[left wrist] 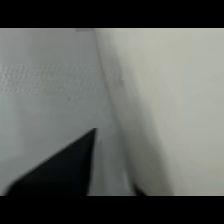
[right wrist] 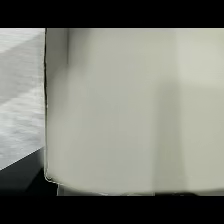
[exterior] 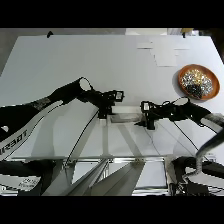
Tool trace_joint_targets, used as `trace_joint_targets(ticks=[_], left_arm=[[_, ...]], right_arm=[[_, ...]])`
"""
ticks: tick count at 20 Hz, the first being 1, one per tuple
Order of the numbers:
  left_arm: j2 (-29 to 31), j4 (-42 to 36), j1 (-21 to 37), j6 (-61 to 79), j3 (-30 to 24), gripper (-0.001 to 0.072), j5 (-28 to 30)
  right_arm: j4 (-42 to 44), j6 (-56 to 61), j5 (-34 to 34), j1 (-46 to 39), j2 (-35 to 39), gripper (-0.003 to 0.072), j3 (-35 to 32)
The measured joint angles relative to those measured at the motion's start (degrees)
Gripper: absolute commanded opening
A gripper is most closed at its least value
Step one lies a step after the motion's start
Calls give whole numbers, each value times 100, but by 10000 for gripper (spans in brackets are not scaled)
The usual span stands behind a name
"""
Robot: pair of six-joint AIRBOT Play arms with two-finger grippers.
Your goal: Fold the box and place the chain.
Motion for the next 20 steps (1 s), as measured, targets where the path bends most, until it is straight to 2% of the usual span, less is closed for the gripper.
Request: trace_joint_targets(ticks=[4,6,8,10,11,12,16,20], left_arm=[[367,289,87,-527,-4,511,-109],[651,730,144,-942,-4,507,-214],[973,1357,179,-1482,-4,473,-380],[1325,1961,201,-2085,-4,285,-549],[1513,2194,205,-2358,-4,74,-586],[1685,2361,203,-2559,-4,2,-671],[2249,2413,-81,-2970,-4,1,-973],[2229,2361,-933,-3294,-4,2,-815]], right_arm=[[17,39,0,0,0,461,0],[37,61,-2,0,-2,461,-2],[42,63,-4,0,-2,461,-4],[44,68,-4,0,-2,461,-4],[44,66,-2,0,-2,461,-4],[44,66,4,0,-2,461,-4],[42,61,31,0,-2,461,-4],[42,57,42,0,-2,461,-4]])
